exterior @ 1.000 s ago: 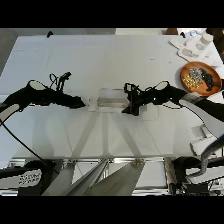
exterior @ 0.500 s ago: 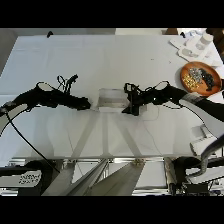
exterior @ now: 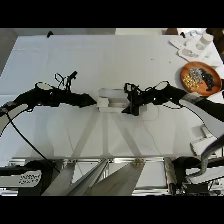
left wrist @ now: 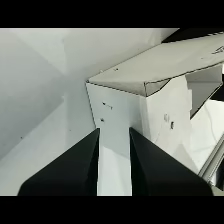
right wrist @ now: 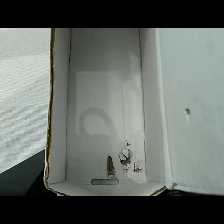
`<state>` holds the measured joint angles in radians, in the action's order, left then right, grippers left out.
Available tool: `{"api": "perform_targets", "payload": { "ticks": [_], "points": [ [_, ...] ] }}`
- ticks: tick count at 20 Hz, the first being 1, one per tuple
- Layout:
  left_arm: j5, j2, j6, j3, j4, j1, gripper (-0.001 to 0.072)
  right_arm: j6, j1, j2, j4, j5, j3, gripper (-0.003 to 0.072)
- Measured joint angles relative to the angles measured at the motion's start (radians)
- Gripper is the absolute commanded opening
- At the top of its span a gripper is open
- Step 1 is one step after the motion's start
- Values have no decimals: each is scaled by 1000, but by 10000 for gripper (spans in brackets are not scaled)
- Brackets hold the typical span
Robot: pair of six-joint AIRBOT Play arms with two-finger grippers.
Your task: Fold the box and place the chain.
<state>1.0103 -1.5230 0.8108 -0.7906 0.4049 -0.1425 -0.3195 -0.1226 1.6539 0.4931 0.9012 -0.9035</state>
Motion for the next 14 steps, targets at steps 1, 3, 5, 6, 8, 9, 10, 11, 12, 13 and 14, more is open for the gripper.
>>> {"api": "perform_targets", "payload": {
  "ticks": [1,3,5,6,8,9,10,11,12,13,14],
  "points": [
    [0,0,-2,0,-3,2,218,0,0,0,0,0,0,438],
    [1,0,-9,0,-9,4,218,0,0,0,0,0,0,438],
    [2,0,-23,0,-13,5,218,0,0,0,0,0,0,438],
    [2,0,-27,0,-13,6,218,0,0,0,0,0,0,438],
    [3,0,-34,0,-15,6,218,0,0,0,0,0,0,438],
    [4,0,-37,0,-16,7,218,0,0,0,0,0,0,438],
    [8,0,-39,0,-21,9,218,0,0,0,0,0,0,438],
    [13,0,-42,0,-32,12,218,0,0,0,0,0,0,438],
    [22,0,-45,0,-43,14,220,0,0,0,0,0,0,438],
    [28,0,-48,0,-50,15,250,0,0,0,0,0,0,438],
    [33,0,-50,0,-58,16,310,0,0,0,0,0,0,438]
  ]
}}
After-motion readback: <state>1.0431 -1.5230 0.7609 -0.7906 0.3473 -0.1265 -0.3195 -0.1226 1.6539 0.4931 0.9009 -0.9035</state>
